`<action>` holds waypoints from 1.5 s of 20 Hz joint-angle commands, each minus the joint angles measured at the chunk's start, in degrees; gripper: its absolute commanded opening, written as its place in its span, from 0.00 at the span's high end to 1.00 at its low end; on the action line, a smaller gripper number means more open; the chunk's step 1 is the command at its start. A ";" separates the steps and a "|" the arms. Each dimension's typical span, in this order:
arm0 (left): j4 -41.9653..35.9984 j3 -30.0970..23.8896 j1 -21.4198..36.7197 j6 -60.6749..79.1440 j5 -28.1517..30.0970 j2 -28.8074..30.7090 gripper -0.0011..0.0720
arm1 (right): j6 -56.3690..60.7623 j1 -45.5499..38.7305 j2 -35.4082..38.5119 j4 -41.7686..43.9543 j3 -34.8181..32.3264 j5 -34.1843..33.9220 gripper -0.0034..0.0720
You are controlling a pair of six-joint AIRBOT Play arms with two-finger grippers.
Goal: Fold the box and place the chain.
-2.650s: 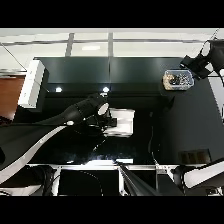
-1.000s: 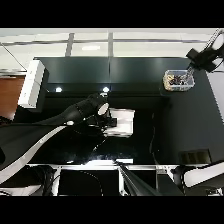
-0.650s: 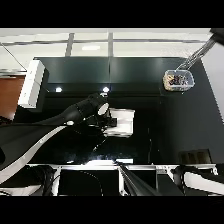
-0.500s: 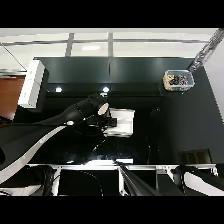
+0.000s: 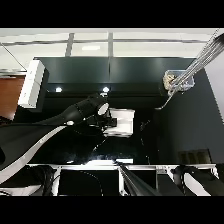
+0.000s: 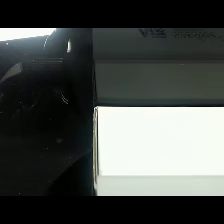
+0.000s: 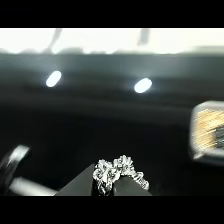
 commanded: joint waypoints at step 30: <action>0.02 0.02 0.00 0.04 0.00 -0.02 0.94 | -6.49 25.51 2.19 20.85 -30.45 -14.14 0.94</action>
